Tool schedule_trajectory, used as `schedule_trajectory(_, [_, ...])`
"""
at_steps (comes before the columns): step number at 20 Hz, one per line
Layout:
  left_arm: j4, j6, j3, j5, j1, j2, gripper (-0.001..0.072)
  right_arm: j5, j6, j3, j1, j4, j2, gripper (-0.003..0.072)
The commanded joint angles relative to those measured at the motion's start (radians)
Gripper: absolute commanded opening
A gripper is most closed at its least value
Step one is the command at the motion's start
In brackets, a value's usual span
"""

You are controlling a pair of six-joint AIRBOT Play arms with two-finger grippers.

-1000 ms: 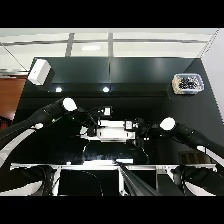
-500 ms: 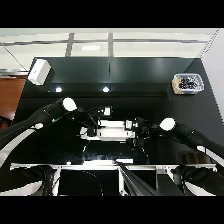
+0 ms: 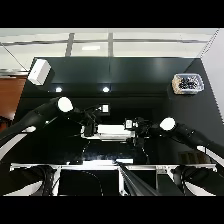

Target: Fold the box and place the chain.

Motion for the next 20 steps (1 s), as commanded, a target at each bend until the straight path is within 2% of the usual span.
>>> schedule_trajectory(1, [0.200,-0.261,0.000,-0.114,0.003,0.101,0.0531,0.024,-0.013,0.000,0.001,-0.007,0.000,0.0236])
schedule_trajectory(2, [0.229,-0.304,0.000,-0.148,0.003,0.125,0.0446,0.028,-0.020,0.000,0.001,-0.008,0.000,0.0236])
schedule_trajectory(3, [0.246,-0.352,0.000,-0.180,0.003,0.146,0.0284,0.028,-0.020,0.000,0.001,-0.008,0.000,0.0236])
schedule_trajectory(4, [0.247,-0.383,0.000,-0.209,0.003,0.161,0.0071,0.027,-0.020,0.000,0.001,-0.008,0.000,0.0236])
schedule_trajectory(5, [0.240,-0.400,0.000,-0.242,0.001,0.172,0.0024,0.028,-0.020,0.000,0.001,-0.007,0.000,0.0236])
schedule_trajectory(8, [0.141,-0.531,-0.003,-0.303,-0.006,0.181,0.0023,0.028,-0.020,0.000,0.001,-0.008,0.000,0.0235])
schedule_trajectory(12, [-0.188,-0.518,-0.117,-0.256,-0.006,0.180,0.0023,0.027,-0.020,0.000,0.001,-0.007,0.000,0.0236])
schedule_trajectory(14, [-0.410,-0.376,-0.211,-0.193,-0.006,0.180,0.0022,0.027,-0.020,0.000,0.001,-0.007,0.000,0.0236])
schedule_trajectory(16, [-0.583,-0.259,-0.281,-0.070,-0.003,0.180,0.0022,0.027,-0.020,0.000,0.001,-0.007,0.000,0.0236])
schedule_trajectory(18, [-0.750,-0.151,-0.317,0.076,0.013,0.180,0.0023,0.027,-0.020,0.000,0.001,-0.007,0.000,0.0236])
schedule_trajectory(20, [-0.921,-0.008,-0.320,0.136,0.031,0.180,0.0023,0.027,-0.020,0.000,0.001,-0.007,0.000,0.0236])
